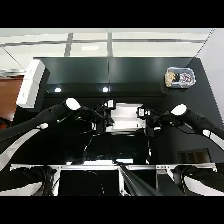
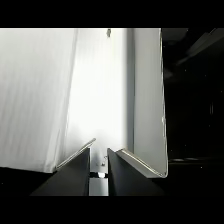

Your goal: Fold the box and place the chain.

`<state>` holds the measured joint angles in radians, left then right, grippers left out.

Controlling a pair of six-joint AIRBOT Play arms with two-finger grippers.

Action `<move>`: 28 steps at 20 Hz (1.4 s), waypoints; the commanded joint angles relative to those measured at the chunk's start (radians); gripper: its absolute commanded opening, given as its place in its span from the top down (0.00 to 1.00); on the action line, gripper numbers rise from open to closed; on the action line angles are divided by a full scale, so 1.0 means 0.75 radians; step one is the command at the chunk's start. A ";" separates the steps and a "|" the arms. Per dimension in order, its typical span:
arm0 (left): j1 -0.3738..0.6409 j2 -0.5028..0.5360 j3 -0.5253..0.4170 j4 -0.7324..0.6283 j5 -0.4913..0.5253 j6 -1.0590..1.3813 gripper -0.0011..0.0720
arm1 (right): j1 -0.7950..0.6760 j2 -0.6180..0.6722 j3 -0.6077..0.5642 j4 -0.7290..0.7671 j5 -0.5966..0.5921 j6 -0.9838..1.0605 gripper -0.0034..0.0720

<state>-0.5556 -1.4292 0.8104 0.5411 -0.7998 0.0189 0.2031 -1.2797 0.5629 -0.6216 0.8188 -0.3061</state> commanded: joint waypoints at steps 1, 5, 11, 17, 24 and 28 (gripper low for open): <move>-0.003 -0.006 0.002 -0.050 0.020 -0.002 0.79 | 0.000 0.000 0.000 0.000 0.000 0.000 0.61; -0.014 -0.043 0.000 -0.050 0.019 -0.001 0.79 | 0.000 0.000 0.000 0.000 0.000 0.000 0.61; -0.022 -0.073 0.001 -0.110 0.025 0.001 0.88 | 0.000 0.000 0.000 0.000 0.000 0.000 0.61; -0.022 -0.073 0.001 -0.104 0.019 0.001 0.63 | 0.000 0.000 0.000 0.000 0.000 0.000 0.61; -0.021 -0.073 0.001 -0.100 0.019 0.000 0.79 | 0.000 0.000 0.000 0.000 0.000 0.000 0.61; -0.014 -0.064 0.001 -0.077 0.012 -0.001 0.75 | 0.000 0.000 0.000 0.000 0.000 0.000 0.61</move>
